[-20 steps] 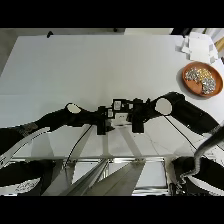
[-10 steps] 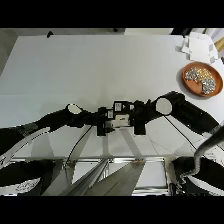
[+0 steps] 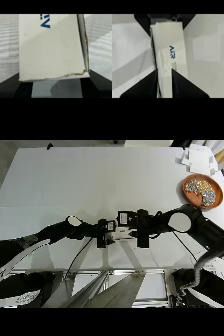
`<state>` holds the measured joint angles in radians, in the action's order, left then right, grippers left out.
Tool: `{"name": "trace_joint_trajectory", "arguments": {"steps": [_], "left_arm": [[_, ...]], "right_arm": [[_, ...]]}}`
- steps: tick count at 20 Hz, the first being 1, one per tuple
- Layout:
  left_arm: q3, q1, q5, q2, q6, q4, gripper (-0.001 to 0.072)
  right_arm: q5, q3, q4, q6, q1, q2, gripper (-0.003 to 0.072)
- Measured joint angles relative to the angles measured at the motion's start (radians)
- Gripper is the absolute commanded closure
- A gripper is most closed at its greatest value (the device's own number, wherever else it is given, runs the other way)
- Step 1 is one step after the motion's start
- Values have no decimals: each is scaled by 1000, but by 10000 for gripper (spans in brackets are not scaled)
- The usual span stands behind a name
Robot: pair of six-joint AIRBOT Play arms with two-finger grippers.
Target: Fold the box and place the chain.
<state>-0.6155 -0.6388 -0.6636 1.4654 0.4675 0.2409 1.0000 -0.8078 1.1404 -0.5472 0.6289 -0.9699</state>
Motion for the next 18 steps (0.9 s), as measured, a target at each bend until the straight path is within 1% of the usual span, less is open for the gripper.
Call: {"name": "trace_joint_trajectory", "arguments": {"steps": [2, 4, 7, 10, 14, 18], "left_arm": [[0, 0, 0, 0, 0, 0, 641], [0, 0, 1, 0, 0, 0, 641], [0, 0, 1, 0, 0, 0, 641], [0, 0, 1, 0, 0, 0, 641], [0, 0, 1, 0, 0, 0, 641], [0, 0, 1, 0, 0, 0, 641]], "right_arm": [[-29, 13, -58, -11, -14, 35, 665], [-88, 51, -170, -17, -42, 56, 665], [-242, 155, -366, 3, -72, 69, 666], [-364, 262, -498, 22, -84, 70, 666], [-414, 340, -561, 34, -89, 70, 666], [-422, 368, -580, 44, -90, 68, 666]]}}
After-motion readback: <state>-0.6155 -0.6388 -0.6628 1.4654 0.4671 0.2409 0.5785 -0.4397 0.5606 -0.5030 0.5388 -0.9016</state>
